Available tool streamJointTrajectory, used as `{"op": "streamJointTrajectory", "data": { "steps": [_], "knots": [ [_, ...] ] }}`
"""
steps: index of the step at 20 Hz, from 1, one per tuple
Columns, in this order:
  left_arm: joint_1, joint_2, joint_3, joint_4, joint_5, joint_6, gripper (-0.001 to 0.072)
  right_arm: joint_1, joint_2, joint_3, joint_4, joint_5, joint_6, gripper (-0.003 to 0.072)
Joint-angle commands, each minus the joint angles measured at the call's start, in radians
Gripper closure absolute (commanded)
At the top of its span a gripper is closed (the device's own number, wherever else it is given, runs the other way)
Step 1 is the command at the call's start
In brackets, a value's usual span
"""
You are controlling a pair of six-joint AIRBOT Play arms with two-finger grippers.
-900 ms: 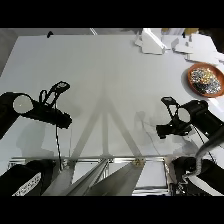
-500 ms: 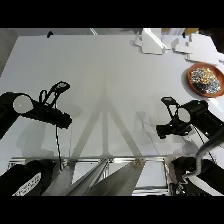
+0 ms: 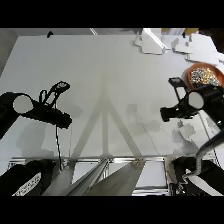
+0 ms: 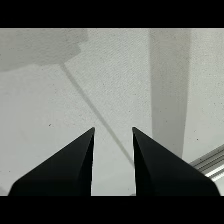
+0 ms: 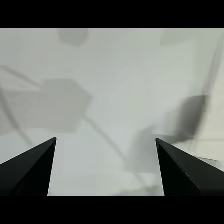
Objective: Fold the box and place the chain.
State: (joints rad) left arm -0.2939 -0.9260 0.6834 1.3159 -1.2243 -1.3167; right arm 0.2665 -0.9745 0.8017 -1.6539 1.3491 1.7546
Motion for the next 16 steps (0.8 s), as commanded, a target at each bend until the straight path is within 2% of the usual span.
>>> {"op": "streamJointTrajectory", "data": {
  "steps": [1,2,3,4,6,7,9,10,13,14,16],
  "knots": [
    [-0.001,0.001,0.000,0.000,0.000,0.000,0.0437,-0.155,0.000,0.118,-0.171,0.169,-0.243,0.0032],
    [-0.001,0.001,0.000,0.000,0.000,0.000,0.0437,-0.218,-0.003,0.118,-0.225,0.161,-0.274,0.0165],
    [-0.001,0.001,0.000,0.000,0.000,0.000,0.0437,-0.294,-0.010,0.118,-0.267,0.135,-0.303,0.0393],
    [0.000,0.001,0.000,0.000,0.000,0.000,0.0437,-0.372,-0.019,0.118,-0.282,0.091,-0.316,0.0433],
    [0.000,0.001,0.000,0.000,0.000,0.000,0.0437,-0.540,-0.036,0.118,-0.288,-0.023,-0.319,0.0431],
    [-0.001,0.001,0.000,0.000,0.000,0.000,0.0437,-0.612,-0.040,0.118,-0.304,-0.055,-0.322,0.0394],
    [-0.001,0.001,0.000,0.000,0.000,0.000,0.0437,-0.754,-0.055,0.118,-0.315,-0.105,-0.327,0.0104],
    [-0.001,0.001,0.000,0.000,0.000,0.000,0.0437,-0.814,-0.075,0.118,-0.305,-0.121,-0.327,0.0058],
    [0.000,0.001,0.000,0.000,0.000,0.000,0.0437,-0.912,-0.165,0.118,-0.302,-0.126,-0.399,0.0053],
    [-0.001,0.001,0.000,0.000,0.000,0.000,0.0437,-0.916,-0.195,0.118,-0.303,-0.132,-0.420,0.0028],
    [0.000,0.001,0.000,0.000,0.000,0.000,0.0437,-0.916,-0.248,0.118,-0.309,-0.141,-0.457,0.0035]
  ]
}}
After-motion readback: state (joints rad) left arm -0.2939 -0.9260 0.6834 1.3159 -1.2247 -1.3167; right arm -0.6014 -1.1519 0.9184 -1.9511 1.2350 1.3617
